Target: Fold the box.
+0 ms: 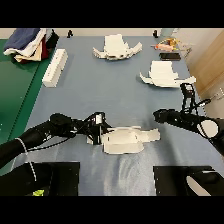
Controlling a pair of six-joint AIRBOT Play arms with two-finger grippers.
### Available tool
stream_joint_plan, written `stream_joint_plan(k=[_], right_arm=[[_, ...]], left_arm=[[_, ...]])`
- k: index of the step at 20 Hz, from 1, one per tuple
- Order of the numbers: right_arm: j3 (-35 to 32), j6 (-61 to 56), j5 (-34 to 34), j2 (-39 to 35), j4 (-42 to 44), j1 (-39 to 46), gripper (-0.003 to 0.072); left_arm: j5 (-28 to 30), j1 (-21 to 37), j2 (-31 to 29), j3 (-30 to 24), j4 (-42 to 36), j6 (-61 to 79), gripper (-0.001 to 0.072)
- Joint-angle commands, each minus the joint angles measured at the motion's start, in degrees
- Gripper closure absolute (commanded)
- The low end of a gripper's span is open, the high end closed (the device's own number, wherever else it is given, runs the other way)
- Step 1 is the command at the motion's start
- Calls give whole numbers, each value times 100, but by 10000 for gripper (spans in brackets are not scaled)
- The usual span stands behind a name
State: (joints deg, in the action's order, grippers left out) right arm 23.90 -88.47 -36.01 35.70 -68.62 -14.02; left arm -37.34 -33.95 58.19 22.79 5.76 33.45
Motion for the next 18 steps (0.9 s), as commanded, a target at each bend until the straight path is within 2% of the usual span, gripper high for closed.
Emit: stream_joint_plan(k=[1,3,5,9,11,15,16,17,18], right_arm=[[7,0,-66,-2,4,-4,463],[7,-4,-271,-2,70,-4,468],[7,-2,-721,-4,269,-4,682],[7,101,-2208,-7,975,-90,682],[7,529,-2693,-11,1419,-474,683],[0,988,-2524,-315,1209,-2111,683],[0,1137,-2433,-378,907,-2636,671],[-7,1368,-2326,-389,503,-3150,509],[-33,1460,-2105,-365,-42,-3578,261]], left_arm=[[-76,0,4,-24,26,-203,695],[-66,2,4,-24,24,-203,695],[-76,0,2,-24,24,-205,694],[-76,2,4,-24,22,-221,694],[-74,2,4,-24,22,-221,695],[-74,2,4,-24,22,-221,695],[-76,2,4,-24,22,-221,694],[-74,0,4,-24,22,-221,694],[-76,0,4,-24,22,-221,695]])
